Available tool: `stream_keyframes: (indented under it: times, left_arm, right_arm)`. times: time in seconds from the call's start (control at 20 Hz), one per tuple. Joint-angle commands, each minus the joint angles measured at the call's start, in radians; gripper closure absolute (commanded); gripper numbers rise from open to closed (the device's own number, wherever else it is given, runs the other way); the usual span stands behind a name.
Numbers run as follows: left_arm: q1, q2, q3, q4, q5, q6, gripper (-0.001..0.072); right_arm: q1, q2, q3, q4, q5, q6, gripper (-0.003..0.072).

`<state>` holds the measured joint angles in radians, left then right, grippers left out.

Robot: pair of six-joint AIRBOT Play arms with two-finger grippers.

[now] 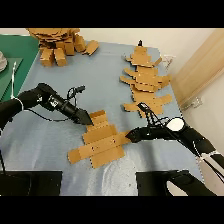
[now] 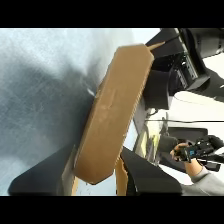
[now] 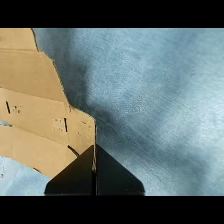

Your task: Fold the box.

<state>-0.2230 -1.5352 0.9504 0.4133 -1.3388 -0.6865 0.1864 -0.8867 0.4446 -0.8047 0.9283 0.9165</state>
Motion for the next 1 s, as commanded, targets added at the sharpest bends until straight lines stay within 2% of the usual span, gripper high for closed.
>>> stream_keyframes:
  times: [0.0,0.2,0.35,0.4,0.45,0.55,0.6,0.7,0.75,0.8,0.9,0.95]
  left_arm:
    - [-0.008,0.0,-0.036,-0.029,0.029,0.038,0.0371]
    - [-0.01,0.0,-0.091,-0.159,0.076,0.135,0.0373]
    - [-0.014,0.0,-0.111,-0.161,0.105,0.143,0.0374]
    - [-0.016,0.0,-0.118,-0.168,0.116,0.148,0.0413]
    - [-0.016,0.0,-0.123,-0.172,0.127,0.159,0.0551]
    - [-0.021,0.0,-0.126,-0.185,0.152,0.175,0.0563]
    - [-0.024,0.0,-0.126,-0.189,0.159,0.18,0.0601]
    - [-0.032,0.0,-0.126,-0.19,0.171,0.183,0.061]
    - [-0.034,0.0,-0.126,-0.19,0.174,0.191,0.0681]
    - [-0.037,0.0,-0.126,-0.192,0.182,0.2,0.0697]
    - [-0.039,0.001,-0.125,-0.23,0.217,0.212,0.0698]
    - [-0.039,0.008,-0.125,-0.249,0.239,0.238,0.0698]
  right_arm:
    - [0.001,0.001,0.0,0.0,-0.016,0.004,0.0684]
    - [0.001,0.001,0.0,0.0,-0.025,0.008,0.0684]
    - [0.001,0.001,0.0,0.0,-0.026,0.008,0.0684]
    - [0.001,0.001,0.0,0.0,-0.026,0.008,0.0684]
    - [0.001,0.001,0.0,0.0,-0.026,0.008,0.0684]
    - [0.001,0.001,0.0,0.0,-0.026,0.008,0.0684]
    - [0.001,0.001,0.0,0.0,-0.026,0.008,0.0684]
    - [0.001,0.001,0.0,0.001,-0.026,0.008,0.0684]
    - [0.001,0.001,0.0,0.001,-0.026,0.008,0.0684]
    - [0.001,0.001,0.0,0.001,-0.026,0.008,0.0683]
    - [0.0,0.001,0.0,0.001,-0.03,0.008,0.0681]
    - [0.0,0.001,0.0,0.0,-0.04,0.024,0.0607]
